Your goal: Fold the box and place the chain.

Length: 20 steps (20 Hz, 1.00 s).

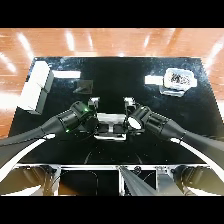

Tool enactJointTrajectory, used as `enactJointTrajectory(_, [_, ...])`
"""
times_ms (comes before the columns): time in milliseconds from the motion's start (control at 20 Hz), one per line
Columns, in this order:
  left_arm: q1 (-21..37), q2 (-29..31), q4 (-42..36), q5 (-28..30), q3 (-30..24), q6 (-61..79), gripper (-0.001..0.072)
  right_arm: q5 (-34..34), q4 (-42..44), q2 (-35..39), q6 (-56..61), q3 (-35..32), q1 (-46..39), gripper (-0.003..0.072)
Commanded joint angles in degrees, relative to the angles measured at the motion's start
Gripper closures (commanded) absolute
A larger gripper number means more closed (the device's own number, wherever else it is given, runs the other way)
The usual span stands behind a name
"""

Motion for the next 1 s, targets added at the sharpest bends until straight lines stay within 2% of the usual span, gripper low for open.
enactJointTrajectory(0, [0.04, 0.02, 0.11, 0.0, -0.02, 0.02, 0.069, 0.5, -0.39, -0.68, -0.24, 0.07, 0.42, 0.0142])
enactJointTrajectory(200, [0.04, 0.02, 0.22, 0.0, -0.02, 0.02, 0.069, 3.74, -1.81, -2.01, -0.44, 1.88, 0.72, 0.0142])
enactJointTrajectory(400, [0.04, 0.02, 0.24, 0.0, -0.02, 0.02, 0.069, 4.24, -3.08, -2.93, -0.22, 4.66, 0.96, 0.0143])
enactJointTrajectory(450, [0.04, 0.02, 0.24, -0.02, -0.02, 0.02, 0.069, 4.46, -3.15, -3.02, -0.22, 4.76, 0.96, 0.0199])
enactJointTrajectory(500, [0.04, 0.02, 0.24, -0.02, -0.02, 0.02, 0.069, 4.46, -3.1, -3.08, -0.33, 4.76, 0.96, 0.0339])
enactJointTrajectory(950, [0.04, 0.02, 0.22, 0.0, -0.02, 0.02, 0.069, 4.13, -3.06, -4.9, -0.42, 4.79, 0.96, 0.0345])
